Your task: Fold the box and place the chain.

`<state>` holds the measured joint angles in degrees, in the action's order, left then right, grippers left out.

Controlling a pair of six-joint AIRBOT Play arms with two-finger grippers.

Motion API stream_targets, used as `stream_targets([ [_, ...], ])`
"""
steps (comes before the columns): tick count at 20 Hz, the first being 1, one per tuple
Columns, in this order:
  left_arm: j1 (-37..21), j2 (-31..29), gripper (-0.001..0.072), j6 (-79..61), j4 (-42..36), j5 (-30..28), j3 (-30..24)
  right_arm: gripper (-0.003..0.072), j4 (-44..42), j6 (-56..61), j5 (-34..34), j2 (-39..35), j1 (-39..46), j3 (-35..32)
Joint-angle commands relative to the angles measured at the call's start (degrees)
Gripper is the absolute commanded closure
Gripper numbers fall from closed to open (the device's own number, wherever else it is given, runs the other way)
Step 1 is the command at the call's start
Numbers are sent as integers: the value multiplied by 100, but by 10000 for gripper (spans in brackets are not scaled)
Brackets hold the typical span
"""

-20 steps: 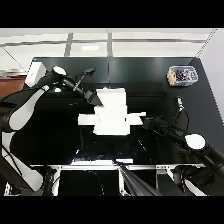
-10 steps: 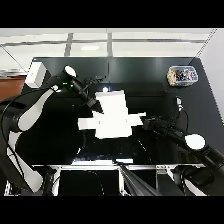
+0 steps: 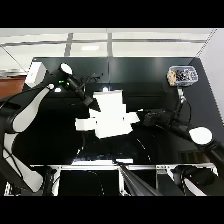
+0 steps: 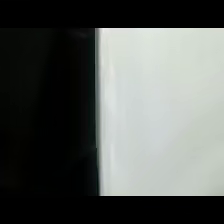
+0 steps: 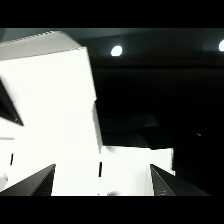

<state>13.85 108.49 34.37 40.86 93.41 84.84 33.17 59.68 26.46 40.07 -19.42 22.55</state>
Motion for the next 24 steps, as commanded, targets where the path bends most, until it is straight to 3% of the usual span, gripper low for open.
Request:
stream_targets([
  [1, 98, -807, 691, -501, -382, -758, -693, 5, 1781, 111, 2006, -2, 389, 822],
  [3, 254, -1491, 689, -1300, -745, -1884, -1539, 5, 2430, -367, 2236, -2, 267, 905],
  [5, 415, -1875, 688, -1757, -680, -2570, -2070, 5, 2704, -1620, 1958, 0, -24, 896],
  [9, 892, -1786, 687, -2763, -103, -3108, -2275, 5, 2695, -2503, 761, 66, -431, 605],
  [11, 1104, -1740, 686, -2763, 435, -3539, -2275, 5, 2691, -3117, 817, 175, -433, 487],
  [16, 1333, -1731, 685, -2909, 767, -3877, -2275, 6, 2527, -4306, 1486, 750, -544, 411],
  [20, 1329, -1731, 685, -2909, 769, -3893, -2277, 6, 2487, -4518, 1346, 1327, -885, 411],
  [24, 1327, -1731, 685, -2907, 769, -3880, -2275, 6, 2339, -4520, 741, 1687, -1246, 411],
])
